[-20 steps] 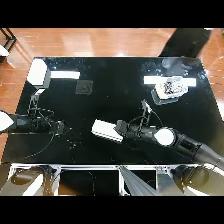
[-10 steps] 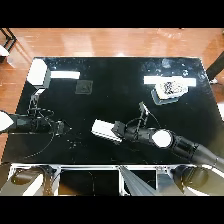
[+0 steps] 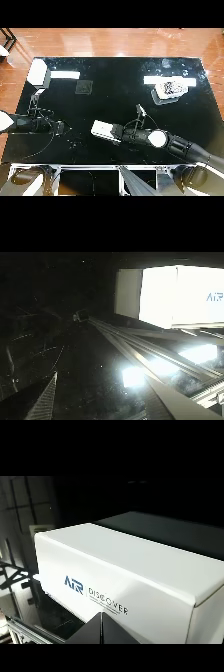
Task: Fold the box and place the chain.
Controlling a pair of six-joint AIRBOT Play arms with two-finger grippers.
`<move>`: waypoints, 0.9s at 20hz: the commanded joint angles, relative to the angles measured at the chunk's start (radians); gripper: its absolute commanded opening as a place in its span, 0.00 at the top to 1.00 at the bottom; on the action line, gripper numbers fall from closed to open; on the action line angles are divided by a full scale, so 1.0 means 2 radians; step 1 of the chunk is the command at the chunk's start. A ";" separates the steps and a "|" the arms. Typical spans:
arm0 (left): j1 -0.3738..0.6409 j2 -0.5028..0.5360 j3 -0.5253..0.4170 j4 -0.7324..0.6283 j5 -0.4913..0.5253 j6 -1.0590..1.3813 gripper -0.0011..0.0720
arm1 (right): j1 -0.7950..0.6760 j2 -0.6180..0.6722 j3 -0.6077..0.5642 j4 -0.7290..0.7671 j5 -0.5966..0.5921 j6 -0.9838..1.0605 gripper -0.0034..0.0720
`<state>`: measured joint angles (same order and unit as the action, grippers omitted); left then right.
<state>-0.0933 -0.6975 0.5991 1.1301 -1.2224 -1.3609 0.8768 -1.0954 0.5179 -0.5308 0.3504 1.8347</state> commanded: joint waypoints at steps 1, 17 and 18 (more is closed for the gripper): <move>0.000 -0.002 0.000 -0.007 0.001 0.001 0.13 | 0.002 -0.010 0.000 -0.004 0.004 -0.005 0.93; 0.000 -0.015 0.001 -0.021 0.034 0.017 0.13 | -0.023 0.056 0.044 -0.027 0.050 -0.072 0.93; 0.000 -0.022 0.002 -0.030 0.043 0.028 0.13 | -0.036 0.075 0.044 -0.037 0.059 -0.075 0.93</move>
